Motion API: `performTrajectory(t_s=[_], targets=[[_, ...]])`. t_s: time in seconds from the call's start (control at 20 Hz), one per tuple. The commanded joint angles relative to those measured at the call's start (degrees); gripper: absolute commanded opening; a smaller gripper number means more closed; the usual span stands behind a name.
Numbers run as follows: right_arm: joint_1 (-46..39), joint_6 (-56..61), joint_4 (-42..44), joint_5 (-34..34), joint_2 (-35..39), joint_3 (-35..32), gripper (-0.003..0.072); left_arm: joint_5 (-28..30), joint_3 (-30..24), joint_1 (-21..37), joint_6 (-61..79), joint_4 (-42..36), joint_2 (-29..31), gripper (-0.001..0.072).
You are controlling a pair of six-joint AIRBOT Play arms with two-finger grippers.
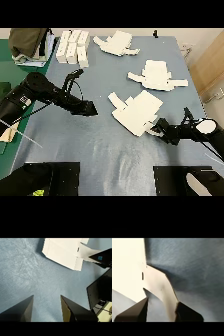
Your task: Fold the box.
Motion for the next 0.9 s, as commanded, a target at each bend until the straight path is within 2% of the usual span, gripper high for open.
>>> performTrajectory(t_s=[0.0, 0.05, 0.25, 0.35, 0.4, 0.6, 0.75, 0.85], targets=[[3.1, -2.5, 3.0, -8.5, -3.8, -0.5, 0.0373, 0.0, 0.0, 0.0, 0.1, 0.0, 0.1, 0.0508], [3.3, -3.1, 3.1, -10.4, -3.9, -0.4, 0.0285, -0.2, 0.0, 0.0, 0.1, 0.0, 0.1, 0.0508], [3.3, -5.1, 3.0, -10.5, -3.9, 2.9, 0.0267, -0.6, 0.0, 0.0, 0.1, 0.0, 0.1, 0.0509], [3.5, -6.8, 3.1, -9.2, -3.8, 4.8, 0.0062, -0.6, 0.0, 0.0, -0.1, 0.0, 0.1, 0.0508], [3.5, -8.7, 3.4, -7.8, -3.9, 5.6, 0.0003, -0.6, 0.0, 0.0, -0.2, -0.1, 0.1, 0.0508], [5.4, -21.7, 9.2, 3.6, -3.6, 6.1, 0.0003, -2.0, 0.3, 0.5, -1.9, -0.2, -0.3, 0.0508], [12.8, -22.8, -0.7, 13.5, -1.8, 6.0, 0.0003, -6.2, 3.3, 4.2, 0.4, -0.3, -3.6, 0.0509], [15.7, -22.9, -5.2, 13.9, -0.1, 5.6, 0.0003, -6.6, 5.0, 7.0, 0.4, -0.3, -6.3, 0.0509]])
